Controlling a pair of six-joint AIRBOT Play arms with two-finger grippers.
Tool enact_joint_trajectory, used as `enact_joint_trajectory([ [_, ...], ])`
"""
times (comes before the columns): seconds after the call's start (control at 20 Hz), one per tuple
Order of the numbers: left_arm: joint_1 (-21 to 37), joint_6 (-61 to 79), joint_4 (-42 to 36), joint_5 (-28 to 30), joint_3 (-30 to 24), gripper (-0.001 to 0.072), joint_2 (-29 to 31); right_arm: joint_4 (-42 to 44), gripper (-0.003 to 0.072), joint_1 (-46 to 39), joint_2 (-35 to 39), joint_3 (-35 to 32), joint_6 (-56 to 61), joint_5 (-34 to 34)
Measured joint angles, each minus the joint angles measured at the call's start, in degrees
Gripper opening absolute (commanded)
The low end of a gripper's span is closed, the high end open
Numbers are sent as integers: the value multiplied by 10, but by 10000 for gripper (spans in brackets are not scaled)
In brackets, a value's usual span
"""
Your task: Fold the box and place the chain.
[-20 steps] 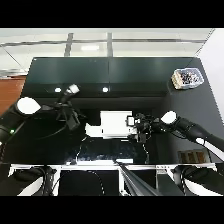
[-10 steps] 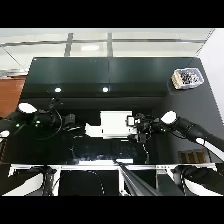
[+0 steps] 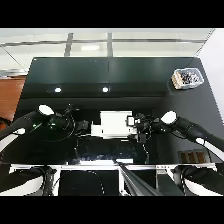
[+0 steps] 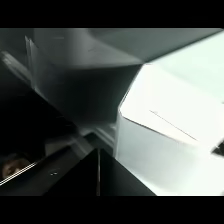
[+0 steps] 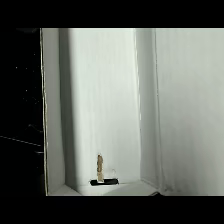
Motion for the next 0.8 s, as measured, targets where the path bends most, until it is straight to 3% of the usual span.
enact_joint_trajectory([
  [0.1, 0, 21, -18, -15, 4, 225, -1, 0, 127, 0, 0, 0, 0, 0],
  [0.15, 3, 27, -26, -19, 6, 359, -2, 0, 126, 0, 0, 0, 0, 0],
  [0.25, 12, 36, -33, -34, 10, 713, -2, 0, 127, 0, 0, 0, 0, 0],
  [0.55, 35, 46, -53, -67, 23, 704, -2, 0, 126, 0, 0, 0, 0, 0],
  [0.7, 23, 56, -80, -76, 26, 674, -2, 0, 126, 0, 0, 0, 0, 0],
  [0.8, 9, 63, -93, -79, 28, 605, -2, 0, 126, 0, 0, 0, 0, 0],
])
